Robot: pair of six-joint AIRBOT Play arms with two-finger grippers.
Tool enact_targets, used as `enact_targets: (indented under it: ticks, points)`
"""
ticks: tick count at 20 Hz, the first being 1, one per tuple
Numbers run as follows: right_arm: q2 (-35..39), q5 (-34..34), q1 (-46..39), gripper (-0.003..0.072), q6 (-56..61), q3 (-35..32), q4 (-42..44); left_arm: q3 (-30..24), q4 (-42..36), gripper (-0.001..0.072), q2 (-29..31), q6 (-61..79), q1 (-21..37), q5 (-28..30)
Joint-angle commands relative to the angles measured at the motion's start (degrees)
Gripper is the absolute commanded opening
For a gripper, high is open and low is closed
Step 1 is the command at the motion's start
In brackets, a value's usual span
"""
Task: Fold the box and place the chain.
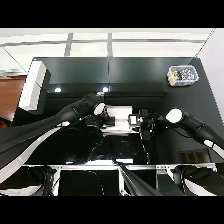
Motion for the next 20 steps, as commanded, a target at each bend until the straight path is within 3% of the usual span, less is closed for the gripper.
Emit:
enact_targets:
  ticks: [1,3,6,8,9,10,11,12,14,15,18,20]
  points:
    - [-1.2,-0.2,0.2,0.0220,0.1,0.0,9.1,0.0,0.0,0.0026,0.0,0.0,0.0,0.3]
    - [-3.3,-0.3,0.2,0.0221,0.1,0.0,15.3,0.0,0.0,0.0026,0.0,0.0,0.0,0.3]
    - [-4.7,-2.4,0.1,0.0222,0.2,0.0,15.8,0.0,0.0,0.0027,0.0,0.0,0.0,0.3]
    - [-4.7,-2.4,0.2,0.0440,0.4,0.0,16.2,0.0,0.0,0.0026,0.0,0.0,0.0,0.3]
    - [-4.7,-2.2,0.1,0.0293,1.5,0.0,16.2,0.0,0.0,0.0026,0.0,0.0,0.0,0.3]
    - [-4.7,-2.2,0.1,0.0299,2.3,0.0,16.2,0.0,0.0,0.0026,0.0,0.0,0.0,0.3]
    - [-4.7,-2.1,0.1,0.0485,3.0,0.0,16.2,0.0,0.0,0.0026,0.0,0.0,0.0,0.3]
    - [-4.7,-2.1,0.1,0.0444,4.2,0.0,15.9,0.0,0.0,0.0026,0.0,0.0,0.0,0.3]
    - [-3.2,-0.5,-0.4,0.0087,10.6,0.1,13.1,0.0,0.0,0.0027,0.0,0.0,0.0,0.1]
    - [-1.1,1.3,-1.2,0.0012,16.3,0.3,10.9,0.0,0.0,0.0027,0.0,0.0,0.0,0.2]
    - [7.7,8.5,-8.0,0.0011,49.8,4.1,-5.5,0.0,0.0,0.0027,0.0,0.2,0.0,0.2]
    - [11.3,14.6,-16.9,0.0011,69.7,6.2,-17.7,0.0,0.0,0.0027,0.0,0.2,0.0,0.2]
